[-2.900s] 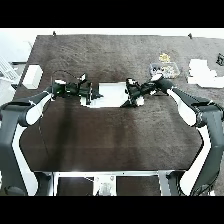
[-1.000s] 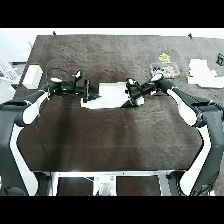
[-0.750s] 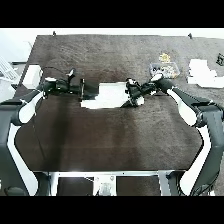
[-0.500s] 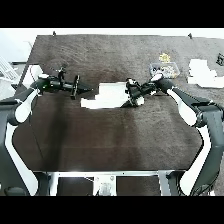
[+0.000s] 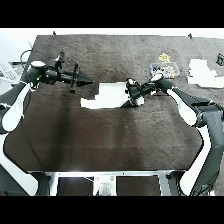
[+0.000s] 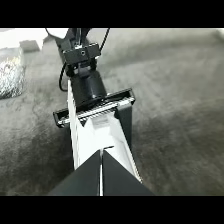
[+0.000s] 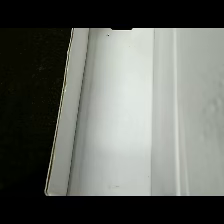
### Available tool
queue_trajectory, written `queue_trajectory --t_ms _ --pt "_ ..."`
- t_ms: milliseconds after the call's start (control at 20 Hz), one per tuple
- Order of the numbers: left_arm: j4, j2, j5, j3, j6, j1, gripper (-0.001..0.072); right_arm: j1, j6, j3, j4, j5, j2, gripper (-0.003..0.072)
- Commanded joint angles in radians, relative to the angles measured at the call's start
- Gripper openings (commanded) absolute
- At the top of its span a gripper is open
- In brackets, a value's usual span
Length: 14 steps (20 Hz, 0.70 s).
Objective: Fold the box and place the chain.
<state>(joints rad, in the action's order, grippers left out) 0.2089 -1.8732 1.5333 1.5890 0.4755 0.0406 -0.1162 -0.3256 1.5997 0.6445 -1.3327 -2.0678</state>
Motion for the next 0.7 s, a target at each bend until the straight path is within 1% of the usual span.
queue_trajectory --t_ms 0,100,150,300,350,600,650 --pt "0.049 0.091 -0.213 -0.111 -0.005 0.06 0.0016 -0.001 0.0 0.001 0.0 0.0 0.0 0.0592" --pt "0.05 0.089 -0.311 -0.16 -0.003 0.087 0.0016 -0.001 0.0 0.001 0.0 0.0 0.0 0.0592" --pt "0.05 0.08 -0.335 -0.169 -0.001 0.099 0.0017 -0.001 0.0 0.001 0.0 0.0 0.0 0.0591" --pt "0.048 0.037 -0.347 -0.169 0.004 0.13 0.0017 -0.001 0.0 0.001 0.0 0.0 0.0 0.0592" --pt "0.05 0.026 -0.369 -0.169 0.004 0.14 0.0017 -0.001 0.0 0.001 0.0 0.0 0.0 0.0592" --pt "0.039 0.017 -0.572 -0.167 0.031 0.158 0.0017 -0.001 0.0 0.001 0.0 0.0 0.0 0.0592" --pt "0.039 0.017 -0.594 -0.166 0.031 0.158 0.0017 -0.001 0.0 0.001 0.0 0.0 0.0 0.0592"
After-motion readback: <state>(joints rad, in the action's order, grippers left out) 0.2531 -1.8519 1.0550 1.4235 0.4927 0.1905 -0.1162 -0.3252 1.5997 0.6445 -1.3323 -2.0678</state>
